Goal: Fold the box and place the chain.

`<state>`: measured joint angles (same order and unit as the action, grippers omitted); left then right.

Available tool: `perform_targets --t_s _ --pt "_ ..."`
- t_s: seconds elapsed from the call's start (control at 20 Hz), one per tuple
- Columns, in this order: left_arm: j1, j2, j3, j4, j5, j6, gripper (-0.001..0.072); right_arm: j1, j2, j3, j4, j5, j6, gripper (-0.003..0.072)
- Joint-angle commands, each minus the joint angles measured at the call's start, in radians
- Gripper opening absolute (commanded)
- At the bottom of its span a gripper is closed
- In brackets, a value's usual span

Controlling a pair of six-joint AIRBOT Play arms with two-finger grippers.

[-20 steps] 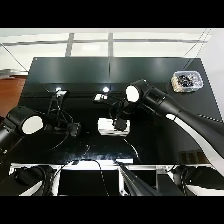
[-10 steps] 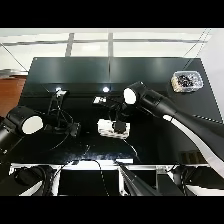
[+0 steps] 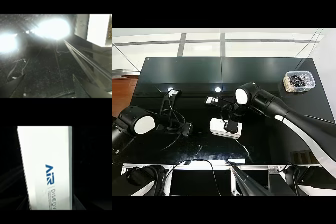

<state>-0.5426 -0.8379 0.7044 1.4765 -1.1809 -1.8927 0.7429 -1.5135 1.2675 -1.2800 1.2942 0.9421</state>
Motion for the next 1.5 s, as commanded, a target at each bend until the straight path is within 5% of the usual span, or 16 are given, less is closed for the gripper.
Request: perform_targets --t_s 0.0,0.3,0.35,1.45 --pt "0.0 -0.001 0.0 0.0 0.0 0.0 0.0699 0.001 0.0 0.0 0.0 0.003 0.006 0.0653" --pt "0.0 -0.001 0.0 0.0 0.002 0.0 0.0699 0.022 0.0 0.0 -0.04 -0.018 0.035 0.0644" --pt "0.0 -0.001 0.0 0.0 0.002 0.0 0.0699 0.027 0.0 0.0 -0.04 -0.019 0.035 0.0534" --pt "0.0 -0.001 0.0 0.0 0.002 0.0 0.0699 0.03 0.003 0.001 -0.042 -0.019 0.047 0.0533"
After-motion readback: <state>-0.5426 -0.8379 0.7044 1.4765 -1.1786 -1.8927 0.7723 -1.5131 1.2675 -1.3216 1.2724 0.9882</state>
